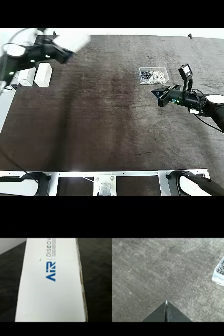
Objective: Fold the box and place the chain.
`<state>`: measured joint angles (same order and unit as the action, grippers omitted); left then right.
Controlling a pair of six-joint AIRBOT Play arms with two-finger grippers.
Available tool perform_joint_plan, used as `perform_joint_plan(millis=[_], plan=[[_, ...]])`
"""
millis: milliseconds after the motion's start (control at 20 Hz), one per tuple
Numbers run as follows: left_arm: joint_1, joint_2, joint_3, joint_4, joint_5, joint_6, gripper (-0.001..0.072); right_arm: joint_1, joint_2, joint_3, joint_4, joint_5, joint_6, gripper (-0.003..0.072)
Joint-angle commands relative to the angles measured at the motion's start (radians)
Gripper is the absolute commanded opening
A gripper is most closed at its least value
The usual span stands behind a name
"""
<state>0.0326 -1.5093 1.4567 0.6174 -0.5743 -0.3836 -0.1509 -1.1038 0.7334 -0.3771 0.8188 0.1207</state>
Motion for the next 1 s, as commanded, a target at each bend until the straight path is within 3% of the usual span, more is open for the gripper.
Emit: perform_joint_plan(millis=[0,250,550,950], plan=[[0.13,0.05,-0.136,0.084,0.156,-0.165,0.0016,0.0,0.0,-0.001,0.0,0.001,0.003,0.0011],[0.22,0.04,-0.337,0.085,0.332,-0.214,0.0015,0.0,0.0,-0.001,0.001,0.001,0.004,0.0011],[0.23,-0.044,-0.344,0.077,0.394,-0.245,0.0016,0.001,0.0,-0.001,0.038,0.001,0.01,0.0011],[0.229,-0.116,-0.321,0.056,0.397,-0.243,0.0015,0.001,0.0,-0.001,0.038,0.001,0.01,0.0011]])
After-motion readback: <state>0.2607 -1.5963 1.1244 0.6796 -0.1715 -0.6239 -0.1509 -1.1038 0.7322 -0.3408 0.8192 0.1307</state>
